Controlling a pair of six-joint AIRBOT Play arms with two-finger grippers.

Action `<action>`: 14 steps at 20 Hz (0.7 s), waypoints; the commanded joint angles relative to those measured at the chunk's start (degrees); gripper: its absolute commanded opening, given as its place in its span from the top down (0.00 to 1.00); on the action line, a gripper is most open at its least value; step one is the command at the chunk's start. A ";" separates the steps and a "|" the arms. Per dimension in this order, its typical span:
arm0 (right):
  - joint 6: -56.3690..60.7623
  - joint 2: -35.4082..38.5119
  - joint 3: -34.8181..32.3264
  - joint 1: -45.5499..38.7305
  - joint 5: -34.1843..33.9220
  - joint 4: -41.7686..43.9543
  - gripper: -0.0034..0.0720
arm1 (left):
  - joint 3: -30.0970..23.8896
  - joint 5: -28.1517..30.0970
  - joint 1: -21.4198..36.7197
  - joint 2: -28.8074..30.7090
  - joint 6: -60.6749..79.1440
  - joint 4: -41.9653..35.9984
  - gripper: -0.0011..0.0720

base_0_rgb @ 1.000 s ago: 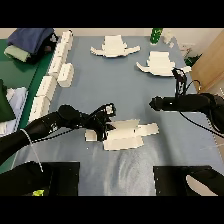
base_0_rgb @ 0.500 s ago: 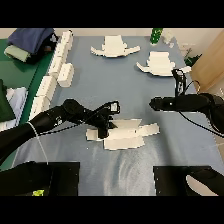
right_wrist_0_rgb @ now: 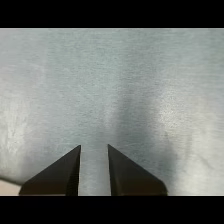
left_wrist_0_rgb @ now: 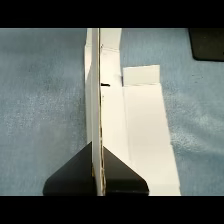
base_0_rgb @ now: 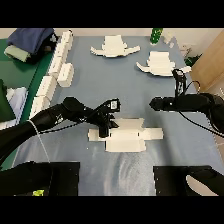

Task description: Fold the box.

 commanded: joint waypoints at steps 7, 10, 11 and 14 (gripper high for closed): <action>0.02 -0.02 -0.02 0.11 -0.07 0.94 0.61 | 0.20 -1.22 0.48 -3.96 0.70 -1.16 0.97; 0.02 -0.02 -0.02 0.11 -0.09 0.94 0.61 | 0.20 -3.19 0.48 -3.96 -0.79 0.28 0.97; 0.02 -0.02 -0.02 0.11 -0.09 0.94 0.61 | 0.20 -4.04 0.48 -3.96 -1.57 1.46 0.97; 0.02 -0.02 -0.02 0.11 -0.15 0.98 0.61 | 0.20 -5.64 0.39 -3.93 -5.25 2.69 0.97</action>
